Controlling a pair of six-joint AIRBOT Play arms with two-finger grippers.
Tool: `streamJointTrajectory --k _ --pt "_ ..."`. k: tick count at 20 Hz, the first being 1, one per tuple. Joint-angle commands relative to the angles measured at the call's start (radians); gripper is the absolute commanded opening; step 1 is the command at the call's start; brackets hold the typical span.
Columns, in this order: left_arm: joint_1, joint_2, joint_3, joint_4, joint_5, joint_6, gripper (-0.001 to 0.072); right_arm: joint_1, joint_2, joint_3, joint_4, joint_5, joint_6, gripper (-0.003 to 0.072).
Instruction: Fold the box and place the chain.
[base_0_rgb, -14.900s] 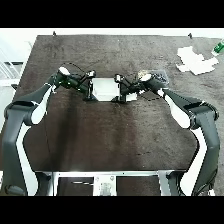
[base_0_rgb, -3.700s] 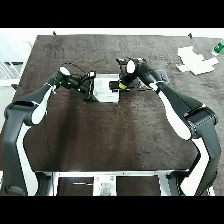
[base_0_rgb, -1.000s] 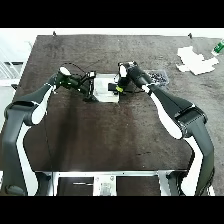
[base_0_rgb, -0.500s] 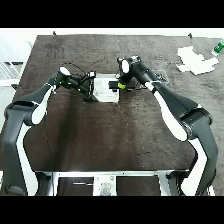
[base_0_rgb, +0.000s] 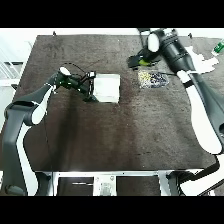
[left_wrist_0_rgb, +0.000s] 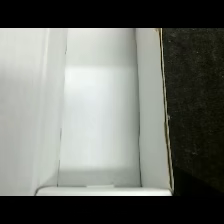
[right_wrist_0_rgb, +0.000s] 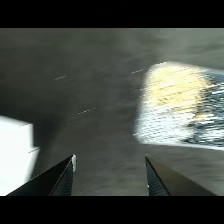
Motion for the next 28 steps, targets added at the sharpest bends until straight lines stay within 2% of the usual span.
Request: streamJointTrajectory --k 1,5,8,10,11,13,15,19,20,21,24,25,27,28 --pt "-0.001 0.000 0.001 0.000 0.001 0.001 0.0344 -0.123 0.026 -0.058 0.003 -0.097 -0.071 0.0514" --pt "-0.001 0.000 0.001 0.000 0.001 0.001 0.0344 -0.238 0.027 -0.250 0.254 -0.301 -0.180 0.0494" --pt "-0.001 0.000 0.001 0.000 0.001 0.000 0.0344 -0.276 0.015 -0.361 0.308 -0.415 -0.198 0.0488" --pt "-0.001 0.000 0.001 0.000 0.000 0.000 0.0344 -0.290 -0.025 -0.373 0.319 -0.431 -0.229 0.0461" --pt "-0.001 0.000 0.001 0.000 0.000 0.001 0.0344 -0.293 -0.049 -0.372 0.344 -0.444 -0.257 0.0422" --pt "-0.001 0.000 0.001 0.000 0.001 0.000 0.0344 -0.294 -0.088 -0.372 0.393 -0.480 -0.276 0.0413" --pt "-0.001 0.000 0.001 0.000 0.000 0.000 0.0344 -0.294 -0.113 -0.372 0.395 -0.475 -0.271 0.0372" --pt "-0.001 0.000 0.001 0.000 0.000 0.000 0.0344 -0.296 -0.126 -0.372 0.398 -0.486 -0.272 0.0350" --pt "-0.001 0.000 0.001 0.000 0.000 0.000 0.0344 -0.296 -0.130 -0.372 0.398 -0.502 -0.272 0.0235" --pt "-0.001 0.000 0.001 0.000 0.000 0.000 0.0344 -0.296 -0.136 -0.372 0.401 -0.518 -0.272 0.0164" --pt "-0.001 0.000 0.001 0.000 0.000 0.000 0.0344 -0.293 -0.147 -0.372 0.455 -0.538 -0.277 0.0162" --pt "-0.001 0.000 0.001 0.000 0.001 0.000 0.0344 -0.293 -0.150 -0.372 0.455 -0.537 -0.277 0.0198" --pt "-0.001 0.000 0.001 0.000 0.000 0.000 0.0344 -0.294 -0.152 -0.372 0.455 -0.537 -0.276 0.0383" --pt "-0.001 0.000 0.001 0.000 0.000 0.000 0.0344 -0.294 -0.151 -0.372 0.455 -0.534 -0.276 0.0415"
